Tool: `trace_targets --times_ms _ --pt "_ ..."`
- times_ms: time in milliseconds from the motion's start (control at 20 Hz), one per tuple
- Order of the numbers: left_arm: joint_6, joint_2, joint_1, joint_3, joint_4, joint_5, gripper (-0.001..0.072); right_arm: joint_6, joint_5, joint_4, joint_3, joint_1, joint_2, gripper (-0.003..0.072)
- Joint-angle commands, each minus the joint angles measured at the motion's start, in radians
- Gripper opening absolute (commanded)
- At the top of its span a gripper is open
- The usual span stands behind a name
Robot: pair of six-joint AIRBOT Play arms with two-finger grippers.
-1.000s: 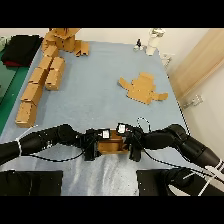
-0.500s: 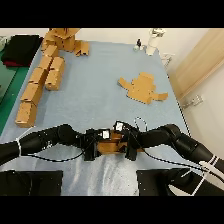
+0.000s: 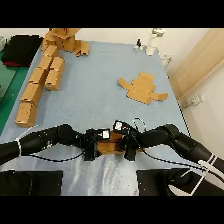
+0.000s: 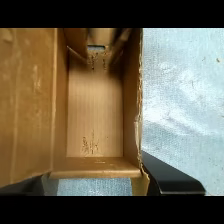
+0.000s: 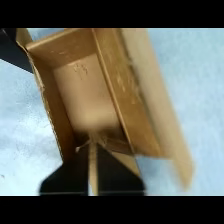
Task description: Fold the box.
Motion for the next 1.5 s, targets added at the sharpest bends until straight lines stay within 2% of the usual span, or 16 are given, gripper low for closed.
trace_targets --times_ms 0,100,200,350,450,550,750,850,950,1300,1450 --pt "0.0 0.0 0.0 0.0 0.0 0.0 0.0474 0.358 -0.034 -0.247 0.016 -0.002 0.002 0.0004" --pt "0.0 0.0 0.0 0.0 0.0 0.0 0.0474 0.674 -0.091 -0.458 0.058 -0.004 0.003 0.0004" --pt "0.0 0.0 0.0 0.0 0.0 0.0 0.0474 1.011 -0.225 -0.677 0.134 -0.008 0.003 0.0004" --pt "0.0 0.0 0.0 0.0 0.0 0.0 0.0474 1.247 -0.435 -0.807 0.206 -0.069 0.003 0.0004" --pt "0.0 0.0 0.0 0.0 0.0 0.0 0.0473 1.278 -0.485 -0.751 0.188 -0.149 0.0 0.0004" --pt "0.0 0.0 0.0 0.0 0.0 0.0 0.0474 1.276 -0.449 -0.604 0.129 -0.225 0.0 0.0004" --pt "0.0 0.0 0.0 0.0 0.0 0.0 0.0474 1.241 -0.237 -0.326 -0.024 -0.251 0.0 0.0004" --pt "0.0 0.0 0.0 0.0 0.0 0.0 0.0474 1.187 -0.133 -0.188 -0.062 -0.25 0.0 0.0003" --pt "0.0 0.0 0.0 0.0 0.0 0.0 0.0474 1.136 -0.081 -0.082 -0.064 -0.237 0.001 0.0003" --pt "0.0 0.0 0.0 0.0 0.0 0.0 0.0474 1.13 -0.053 0.016 -0.06 -0.098 0.003 0.0003" --pt "0.0 0.0 0.0 0.0 0.0 0.0 0.0474 1.13 -0.05 -0.003 -0.035 -0.076 0.008 0.0003"
